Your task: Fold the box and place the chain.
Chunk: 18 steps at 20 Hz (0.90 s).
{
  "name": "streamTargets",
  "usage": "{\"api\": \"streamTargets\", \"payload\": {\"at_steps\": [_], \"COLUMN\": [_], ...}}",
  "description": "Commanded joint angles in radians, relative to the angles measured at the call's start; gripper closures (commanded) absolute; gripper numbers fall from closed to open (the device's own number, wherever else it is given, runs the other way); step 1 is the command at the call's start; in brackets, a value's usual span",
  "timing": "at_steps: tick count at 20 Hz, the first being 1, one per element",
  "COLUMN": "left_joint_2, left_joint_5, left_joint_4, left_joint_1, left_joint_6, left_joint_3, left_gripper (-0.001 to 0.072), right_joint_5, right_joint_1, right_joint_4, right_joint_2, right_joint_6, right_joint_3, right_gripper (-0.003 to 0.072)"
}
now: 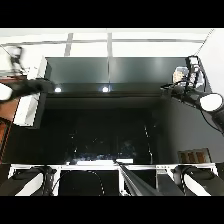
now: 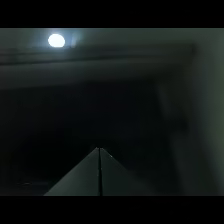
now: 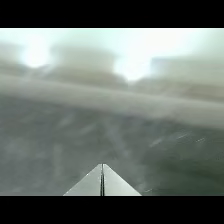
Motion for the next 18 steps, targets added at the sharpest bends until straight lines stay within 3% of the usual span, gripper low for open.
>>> {"api": "streamTargets", "payload": {"at_steps": [1,4,18], "left_joint_2": [0.027,0.041,0.028], "left_joint_5": [0.187,0.192,0.192], "left_joint_4": [0.079,0.075,0.076], "left_joint_1": [-0.154,-0.153,-0.153], "left_joint_6": [-0.001,-0.032,-0.032], "left_joint_3": [-0.125,-0.125,-0.125], "left_gripper": [0.0681,0.068,0.068], "right_joint_5": [-0.097,-0.048,-0.05], "right_joint_1": [0.021,0.021,0.021], "right_joint_4": [-0.099,-0.098,-0.098], "right_joint_2": [-0.007,-0.007,-0.007], "right_joint_6": [-0.006,-0.006,-0.006], "right_joint_3": [-0.043,-0.043,-0.043], "right_gripper": [0.0672,0.0672,0.0672]}}
